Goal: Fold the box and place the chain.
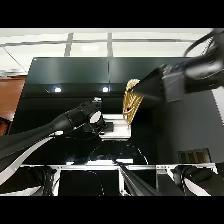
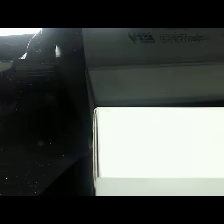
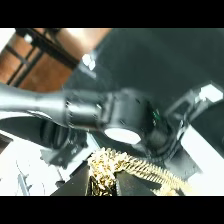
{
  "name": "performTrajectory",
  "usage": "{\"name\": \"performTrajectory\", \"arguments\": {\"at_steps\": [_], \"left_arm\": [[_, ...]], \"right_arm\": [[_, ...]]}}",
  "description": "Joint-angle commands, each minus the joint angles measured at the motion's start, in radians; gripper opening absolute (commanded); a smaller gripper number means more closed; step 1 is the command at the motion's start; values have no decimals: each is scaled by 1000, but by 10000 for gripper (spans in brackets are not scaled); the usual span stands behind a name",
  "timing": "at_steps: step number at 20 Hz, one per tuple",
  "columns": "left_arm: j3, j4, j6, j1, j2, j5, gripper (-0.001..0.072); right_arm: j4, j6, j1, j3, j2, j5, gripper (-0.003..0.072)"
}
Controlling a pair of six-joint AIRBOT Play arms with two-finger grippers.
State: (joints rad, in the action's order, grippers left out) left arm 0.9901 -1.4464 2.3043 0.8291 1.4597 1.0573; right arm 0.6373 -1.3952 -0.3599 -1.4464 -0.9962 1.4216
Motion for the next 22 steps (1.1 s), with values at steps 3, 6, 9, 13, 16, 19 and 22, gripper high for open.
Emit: {"name": "performTrajectory", "arguments": {"at_steps": [3, 6, 9, 13, 16, 19, 22], "left_arm": [[0, 0, 0, -1, 0, 2, 26], [0, 0, 0, -1, 0, 2, 26], [0, 0, 0, -1, 0, 2, 26], [0, 0, 0, -1, 0, 2, 26], [0, 0, 0, -1, 0, 2, 26], [0, 0, 0, -1, 0, 3, 26], [0, 0, 0, -1, 0, 2, 26]], "right_arm": [[29, -3, -33, 207, 0, -62, 9], [29, -3, -33, 285, 0, -85, 10], [27, -3, -50, 353, 0, -114, 10], [29, -12, -82, 453, 0, -196, 10], [28, -30, -109, 536, 0, -291, 10], [29, -37, -154, 603, 0, -386, 10], [43, -40, -169, 668, 0, -503, 10]]}}
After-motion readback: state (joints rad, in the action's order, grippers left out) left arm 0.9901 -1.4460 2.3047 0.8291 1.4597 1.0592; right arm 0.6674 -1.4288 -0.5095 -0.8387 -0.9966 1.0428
